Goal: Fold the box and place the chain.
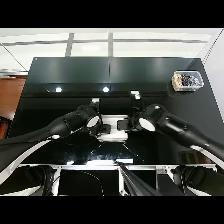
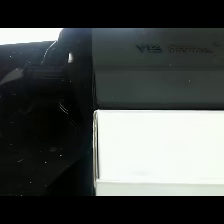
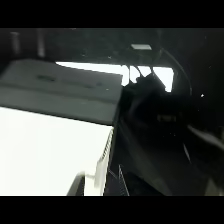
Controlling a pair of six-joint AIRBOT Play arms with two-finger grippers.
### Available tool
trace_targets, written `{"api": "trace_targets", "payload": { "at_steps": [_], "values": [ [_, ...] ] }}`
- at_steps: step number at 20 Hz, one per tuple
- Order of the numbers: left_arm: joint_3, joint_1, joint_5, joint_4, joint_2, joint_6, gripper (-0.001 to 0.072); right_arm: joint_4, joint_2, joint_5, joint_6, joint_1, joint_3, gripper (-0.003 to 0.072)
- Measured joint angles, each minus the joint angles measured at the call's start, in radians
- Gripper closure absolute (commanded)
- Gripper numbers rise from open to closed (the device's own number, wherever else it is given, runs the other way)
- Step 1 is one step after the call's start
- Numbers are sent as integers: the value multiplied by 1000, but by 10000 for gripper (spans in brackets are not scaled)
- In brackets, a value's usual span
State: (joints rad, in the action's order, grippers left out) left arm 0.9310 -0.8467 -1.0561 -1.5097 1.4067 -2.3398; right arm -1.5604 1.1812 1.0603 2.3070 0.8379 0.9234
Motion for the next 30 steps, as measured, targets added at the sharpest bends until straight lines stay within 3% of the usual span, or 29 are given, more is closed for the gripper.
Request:
{"api": "trace_targets", "payload": {
  "at_steps": [3, 7, 9, 10, 11, 14, 16, 17, 19, 24, 27, 28, 30],
  "values": [
    [0, 0, 0, 0, 0, 0, 678, -69, -110, 51, -24, -30, 0, 414],
    [0, 0, 0, 0, 0, 0, 677, -366, -203, 155, -35, -148, -14, 415],
    [0, 0, 0, 0, 0, 0, 677, -504, -220, 132, -38, -263, -36, 411],
    [0, 0, 0, 0, 0, 0, 678, -549, -222, 88, -38, -336, -48, 215],
    [0, 0, 1, 0, 0, 0, 678, -574, -219, 35, -37, -410, -57, -28],
    [0, 0, 2, 0, 0, 0, 678, -531, -178, -229, -18, -642, -59, -29],
    [0, 0, 3, 0, 0, 0, 678, -406, -106, -371, -15, -768, 2, -28],
    [0, 0, 4, 0, 0, 0, 678, -330, -47, -388, -27, -822, 61, -25],
    [0, 0, 5, 0, 0, 1, 678, -185, 92, -339, -49, -908, 217, -21],
    [0, 0, 1, 0, 0, 1, 677, 66, 430, -60, -56, -1026, 619, 5],
    [0, 0, 0, 0, 0, 1, 678, 117, 546, 23, -21, -1048, 726, 44],
    [0, 0, 0, 0, 0, 1, 678, 127, 571, 37, -9, -1052, 745, 136],
    [0, 0, 0, 0, 0, 1, 678, 148, 611, 58, 7, -1058, 768, 145]
  ]
}}
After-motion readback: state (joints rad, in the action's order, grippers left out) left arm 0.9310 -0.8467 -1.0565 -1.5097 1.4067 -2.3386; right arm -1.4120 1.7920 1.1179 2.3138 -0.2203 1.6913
